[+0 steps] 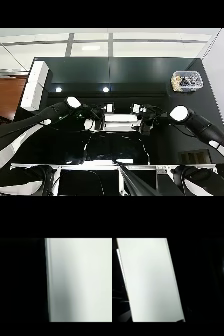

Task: Fold the box and place the chain.

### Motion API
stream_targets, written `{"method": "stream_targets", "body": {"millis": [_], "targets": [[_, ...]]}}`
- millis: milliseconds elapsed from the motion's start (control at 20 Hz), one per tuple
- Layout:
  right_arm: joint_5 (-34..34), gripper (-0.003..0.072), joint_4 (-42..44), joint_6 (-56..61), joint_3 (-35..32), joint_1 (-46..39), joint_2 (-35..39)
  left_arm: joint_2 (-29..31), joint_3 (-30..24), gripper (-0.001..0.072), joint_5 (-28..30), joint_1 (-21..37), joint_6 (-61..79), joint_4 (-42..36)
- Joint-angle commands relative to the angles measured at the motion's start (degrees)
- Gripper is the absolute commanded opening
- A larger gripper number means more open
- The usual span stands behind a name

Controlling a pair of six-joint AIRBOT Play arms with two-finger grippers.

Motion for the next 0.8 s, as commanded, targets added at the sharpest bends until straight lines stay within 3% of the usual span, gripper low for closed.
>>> {"method": "stream_targets", "body": {"millis": [0,750], "targets": [[2.19,0.0717,5.07,-6.47,0.04,-1.95,-2.58,-0.02,0.00,0.0027,0.02,0.00,-0.02,-0.11],[1.44,0.0716,7.96,-16.76,-0.37,-2.89,-10.95,-0.02,0.00,0.0026,0.02,0.00,-0.02,-0.11]]}}
